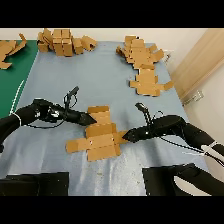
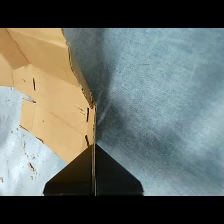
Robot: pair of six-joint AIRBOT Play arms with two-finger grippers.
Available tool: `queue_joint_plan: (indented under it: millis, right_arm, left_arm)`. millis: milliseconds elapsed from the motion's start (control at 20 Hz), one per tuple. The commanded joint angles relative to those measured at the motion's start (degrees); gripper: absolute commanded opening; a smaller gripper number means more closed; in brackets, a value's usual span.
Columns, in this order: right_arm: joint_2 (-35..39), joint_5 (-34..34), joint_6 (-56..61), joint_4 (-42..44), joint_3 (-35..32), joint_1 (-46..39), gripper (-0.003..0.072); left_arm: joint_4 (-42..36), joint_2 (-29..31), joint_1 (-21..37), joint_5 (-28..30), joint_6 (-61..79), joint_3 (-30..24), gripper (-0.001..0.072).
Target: Fold the box.
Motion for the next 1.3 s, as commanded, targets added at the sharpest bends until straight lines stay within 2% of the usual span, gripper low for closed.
queue_joint_plan:
  millis: [0,200,450,550,850,950,1250]
  right_arm:
    - [0.0,0.4,0.3,0.0,0.0,0.1,0.0005]
    - [0.0,0.9,0.7,-0.1,0.0,0.1,0.0005]
    - [0.0,1.0,0.7,-0.2,0.0,0.1,0.0005]
    - [0.0,1.0,0.7,-0.2,0.0,0.1,0.0005]
    - [0.0,1.0,0.7,-0.4,0.0,0.1,0.0005]
    - [0.0,1.0,0.7,-0.4,0.0,0.0,0.0005]
    - [0.0,1.4,0.8,-0.4,0.0,0.0,0.0005]
  left_arm:
    - [0.1,-0.9,0.0,-2.3,1.0,0.0,0.0163]
    - [-0.2,-3.0,0.1,-3.7,1.4,0.0,0.0163]
    - [-3.8,-3.0,0.0,-3.5,3.8,0.4,0.0164]
    - [-4.0,-3.0,0.0,-3.6,3.7,1.4,0.0184]
    - [-3.5,-3.0,0.0,-4.0,3.7,2.4,0.0179]
    - [-2.5,-3.0,0.0,-4.2,3.7,2.4,0.0057]
    - [-1.6,-3.0,0.0,-5.2,3.7,2.4,0.0047]
